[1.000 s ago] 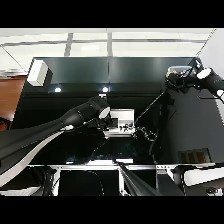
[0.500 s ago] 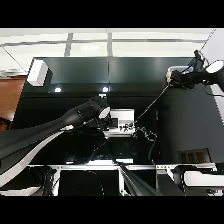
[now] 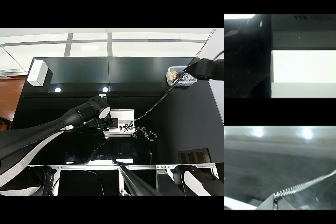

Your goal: Fold the box and place the chain.

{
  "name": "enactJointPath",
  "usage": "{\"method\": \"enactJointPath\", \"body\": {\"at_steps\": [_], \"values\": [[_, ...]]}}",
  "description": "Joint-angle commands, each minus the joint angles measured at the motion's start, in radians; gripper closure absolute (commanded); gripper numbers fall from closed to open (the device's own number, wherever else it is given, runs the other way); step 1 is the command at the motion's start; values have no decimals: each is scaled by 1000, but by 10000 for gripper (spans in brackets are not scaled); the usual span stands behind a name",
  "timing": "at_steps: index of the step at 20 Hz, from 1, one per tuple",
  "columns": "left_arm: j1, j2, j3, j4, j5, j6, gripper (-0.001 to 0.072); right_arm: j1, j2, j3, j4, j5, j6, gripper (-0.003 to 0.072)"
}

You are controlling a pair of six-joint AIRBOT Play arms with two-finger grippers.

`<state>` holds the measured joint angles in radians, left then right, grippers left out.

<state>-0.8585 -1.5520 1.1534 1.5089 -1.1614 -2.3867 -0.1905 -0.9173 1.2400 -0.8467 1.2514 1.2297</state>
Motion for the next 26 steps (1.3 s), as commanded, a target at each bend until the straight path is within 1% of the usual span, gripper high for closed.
{"method": "enactJointPath", "body": {"at_steps": [1, 5, 7, 13, 18, 26], "values": [[0, 0, 0, 0, 0, 0, 678, 2, 136, 1, 161, 67, -13, 672], [0, 0, 0, 0, 0, 0, 678, 2, 146, 1, 378, 99, -52, 673], [0, 0, 0, 0, 0, 0, 678, 7, 146, 1, 432, 99, -68, 672], [0, 0, 0, 0, 0, 0, 678, 108, 146, -19, 425, 97, -67, 673], [0, 0, 0, 0, -1, 0, 678, 198, 146, -21, 428, 28, -60, 672], [0, 0, 0, -3, 0, 0, 678, 212, 146, -21, 431, 24, -55, 672]]}}
